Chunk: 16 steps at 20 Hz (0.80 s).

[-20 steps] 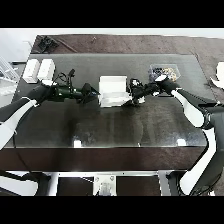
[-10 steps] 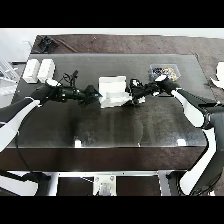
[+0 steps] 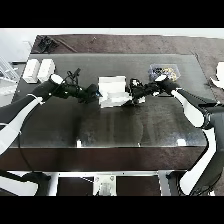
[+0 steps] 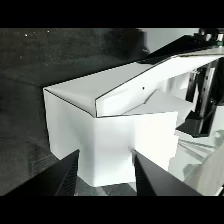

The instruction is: Fold the box and place the chain.

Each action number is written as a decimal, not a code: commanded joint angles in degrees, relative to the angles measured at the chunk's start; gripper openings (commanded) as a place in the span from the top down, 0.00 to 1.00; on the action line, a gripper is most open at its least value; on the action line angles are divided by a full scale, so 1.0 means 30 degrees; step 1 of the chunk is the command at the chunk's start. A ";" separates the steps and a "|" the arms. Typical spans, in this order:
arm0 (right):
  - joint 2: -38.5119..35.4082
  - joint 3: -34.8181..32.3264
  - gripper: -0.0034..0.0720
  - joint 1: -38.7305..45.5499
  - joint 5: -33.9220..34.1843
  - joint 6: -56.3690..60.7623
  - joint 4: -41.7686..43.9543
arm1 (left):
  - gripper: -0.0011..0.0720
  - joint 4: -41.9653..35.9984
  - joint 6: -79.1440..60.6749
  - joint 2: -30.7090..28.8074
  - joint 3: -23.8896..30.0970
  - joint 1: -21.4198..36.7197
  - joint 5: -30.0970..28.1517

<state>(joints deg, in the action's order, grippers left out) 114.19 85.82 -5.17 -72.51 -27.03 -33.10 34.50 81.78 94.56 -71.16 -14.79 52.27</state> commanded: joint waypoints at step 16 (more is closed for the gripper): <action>-0.0015 0.0015 0.21 -0.0007 0.0000 0.0000 0.0000 | 0.45 0.5610 0.5013 0.0954 -0.2849 -0.1851 0.0044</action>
<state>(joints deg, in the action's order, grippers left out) 114.19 85.84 -5.17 -72.47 -26.98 -33.04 48.36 94.28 96.12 -77.32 -19.46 50.96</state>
